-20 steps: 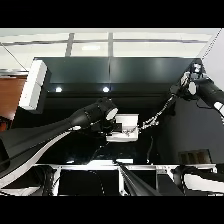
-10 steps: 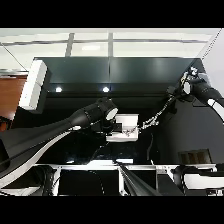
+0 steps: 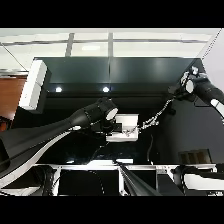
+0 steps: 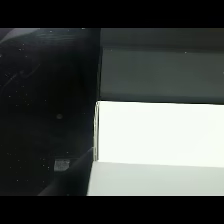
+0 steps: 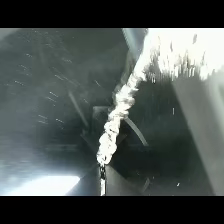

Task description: Fold the box and place the chain.

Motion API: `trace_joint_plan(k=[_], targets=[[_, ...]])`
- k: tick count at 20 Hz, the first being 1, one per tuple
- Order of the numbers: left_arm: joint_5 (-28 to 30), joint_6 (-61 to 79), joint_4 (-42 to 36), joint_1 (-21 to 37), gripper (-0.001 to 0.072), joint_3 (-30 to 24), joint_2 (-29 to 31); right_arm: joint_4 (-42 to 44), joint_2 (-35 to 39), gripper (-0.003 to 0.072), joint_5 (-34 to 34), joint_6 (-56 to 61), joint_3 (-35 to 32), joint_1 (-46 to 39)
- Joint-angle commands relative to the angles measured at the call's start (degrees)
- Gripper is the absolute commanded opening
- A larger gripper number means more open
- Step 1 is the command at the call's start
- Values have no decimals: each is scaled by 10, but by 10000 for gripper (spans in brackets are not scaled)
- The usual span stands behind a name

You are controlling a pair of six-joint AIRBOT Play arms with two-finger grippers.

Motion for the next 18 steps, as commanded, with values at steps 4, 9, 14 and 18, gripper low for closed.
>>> trace_joint_plan(k=[4,9,14,18], targets=[[1,0,0,0,34,0,0,28,177,4,61,-137,1,0],[0,0,0,0,34,0,0,139,361,5,102,-222,1,0],[0,0,0,0,34,0,0,230,480,6,114,-273,14,3],[0,0,0,0,34,0,0,288,491,6,115,-323,73,3]])
